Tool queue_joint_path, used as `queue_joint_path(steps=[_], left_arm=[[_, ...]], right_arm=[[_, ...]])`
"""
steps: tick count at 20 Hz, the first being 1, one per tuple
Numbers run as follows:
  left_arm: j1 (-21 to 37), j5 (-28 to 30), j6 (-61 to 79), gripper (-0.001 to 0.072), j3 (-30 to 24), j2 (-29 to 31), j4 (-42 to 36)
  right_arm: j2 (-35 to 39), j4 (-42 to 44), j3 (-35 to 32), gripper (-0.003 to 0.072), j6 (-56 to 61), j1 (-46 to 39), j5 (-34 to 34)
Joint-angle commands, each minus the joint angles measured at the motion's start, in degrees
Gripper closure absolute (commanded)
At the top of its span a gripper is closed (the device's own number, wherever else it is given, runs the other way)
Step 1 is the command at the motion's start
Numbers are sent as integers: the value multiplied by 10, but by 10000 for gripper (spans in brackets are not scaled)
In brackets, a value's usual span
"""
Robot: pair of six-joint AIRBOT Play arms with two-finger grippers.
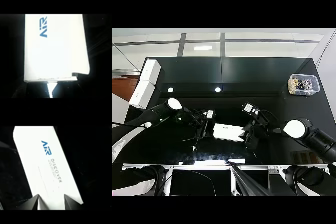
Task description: Fold the box and place the chain.
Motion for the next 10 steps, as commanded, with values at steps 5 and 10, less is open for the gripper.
queue_joint_path(steps=[5,10], left_arm=[[0,0,0,314,0,0,0],[0,0,0,314,0,0,0]], right_arm=[[0,-16,0,442,-2,11,-17],[0,-15,0,446,-1,11,-16]])
